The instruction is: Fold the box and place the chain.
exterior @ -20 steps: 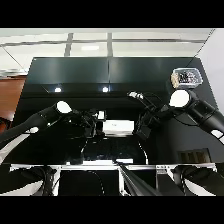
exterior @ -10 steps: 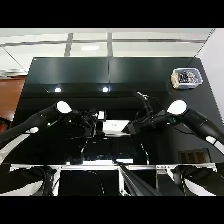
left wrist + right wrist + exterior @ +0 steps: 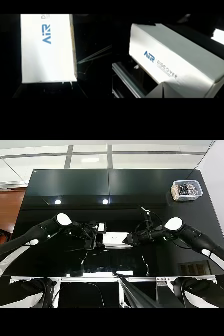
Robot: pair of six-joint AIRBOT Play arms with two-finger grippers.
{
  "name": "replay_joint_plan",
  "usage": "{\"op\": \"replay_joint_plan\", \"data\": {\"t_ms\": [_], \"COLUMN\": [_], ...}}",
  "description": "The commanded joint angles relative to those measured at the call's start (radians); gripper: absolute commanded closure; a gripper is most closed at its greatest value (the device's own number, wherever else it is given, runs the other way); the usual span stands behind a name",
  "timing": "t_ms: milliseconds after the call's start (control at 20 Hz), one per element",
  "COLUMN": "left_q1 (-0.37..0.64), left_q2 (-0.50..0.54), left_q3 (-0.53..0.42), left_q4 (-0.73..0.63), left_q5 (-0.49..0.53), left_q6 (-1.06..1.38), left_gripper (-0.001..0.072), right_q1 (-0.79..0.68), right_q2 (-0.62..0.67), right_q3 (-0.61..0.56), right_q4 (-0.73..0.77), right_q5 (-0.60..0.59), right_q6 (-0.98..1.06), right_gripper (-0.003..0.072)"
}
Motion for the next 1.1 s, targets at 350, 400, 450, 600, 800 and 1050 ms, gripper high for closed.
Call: {"op": "replay_joint_plan", "data": {"t_ms": [350, 400, 450, 600, 800, 1050], "left_q1": [0.002, 0.002, 0.003, 0.011, -0.016, -0.109], "left_q2": [0.019, 0.040, 0.066, 0.170, 0.236, 0.093], "left_q3": [0.001, 0.001, 0.001, 0.002, 0.024, 0.166], "left_q4": [-0.045, -0.045, -0.037, 0.115, 0.083, 0.052], "left_q5": [-0.010, -0.005, -0.003, -0.032, -0.071, 0.025], "left_q6": [-0.036, -0.083, -0.128, -0.286, -0.397, -0.561], "left_gripper": [0.0243, 0.0024, 0.0002, 0.0001, 0.0001, 0.0002], "right_q1": [-0.106, -0.147, -0.195, -0.343, -0.516, -0.520], "right_q2": [0.053, 0.081, 0.125, 0.279, 0.444, 0.458], "right_q3": [0.150, 0.182, 0.192, 0.191, 0.185, 0.169], "right_q4": [-0.142, -0.176, -0.192, -0.347, -0.466, -0.412], "right_q5": [0.319, 0.396, 0.452, 0.542, 0.513, 0.398], "right_q6": [-0.010, -0.010, -0.010, 0.005, 0.029, 0.027], "right_gripper": [0.0678, 0.0678, 0.0678, 0.0678, 0.0678, 0.0678]}}
